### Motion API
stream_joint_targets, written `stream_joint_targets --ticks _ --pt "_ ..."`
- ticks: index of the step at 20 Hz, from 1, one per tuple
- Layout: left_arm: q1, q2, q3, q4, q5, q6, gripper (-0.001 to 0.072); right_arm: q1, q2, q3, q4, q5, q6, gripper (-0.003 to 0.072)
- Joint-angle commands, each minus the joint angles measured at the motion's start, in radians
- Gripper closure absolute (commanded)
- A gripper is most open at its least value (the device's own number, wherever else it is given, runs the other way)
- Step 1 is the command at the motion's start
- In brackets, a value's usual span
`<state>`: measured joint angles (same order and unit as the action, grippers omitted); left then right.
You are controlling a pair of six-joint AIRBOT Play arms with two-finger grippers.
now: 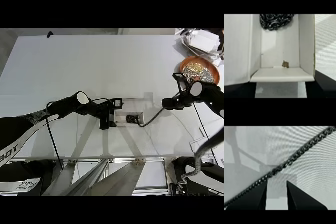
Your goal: Fold the box and place the chain.
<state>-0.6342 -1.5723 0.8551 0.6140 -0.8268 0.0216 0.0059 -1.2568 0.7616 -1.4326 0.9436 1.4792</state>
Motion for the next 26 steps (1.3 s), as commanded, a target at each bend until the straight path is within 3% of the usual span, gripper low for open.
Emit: stream_joint_targets --ticks 1,5,19,21,23,26 --pt "0.001 0.001 0.000 0.000 0.000 0.000 0.0385 -0.001 -0.034 0.001 0.003 -0.052 0.016 0.0409" --pt "0.001 0.000 0.000 0.000 0.000 0.000 0.0385 -0.001 -0.038 0.001 0.000 -0.076 0.017 0.0511" --pt "0.001 0.001 0.000 0.000 0.000 0.000 0.0385 -0.001 -0.077 0.001 -0.004 -0.071 0.091 0.0514" --pt "0.001 0.000 0.000 0.000 0.000 0.000 0.0385 -0.001 -0.077 0.001 -0.012 -0.069 0.091 0.0542" --pt "0.001 0.001 0.000 0.000 0.000 0.000 0.0385 -0.001 -0.077 0.001 -0.011 -0.069 0.087 0.0667" --pt "0.001 0.001 0.000 0.000 0.000 0.000 0.0385 -0.001 -0.071 0.001 0.002 -0.052 0.085 0.0667"
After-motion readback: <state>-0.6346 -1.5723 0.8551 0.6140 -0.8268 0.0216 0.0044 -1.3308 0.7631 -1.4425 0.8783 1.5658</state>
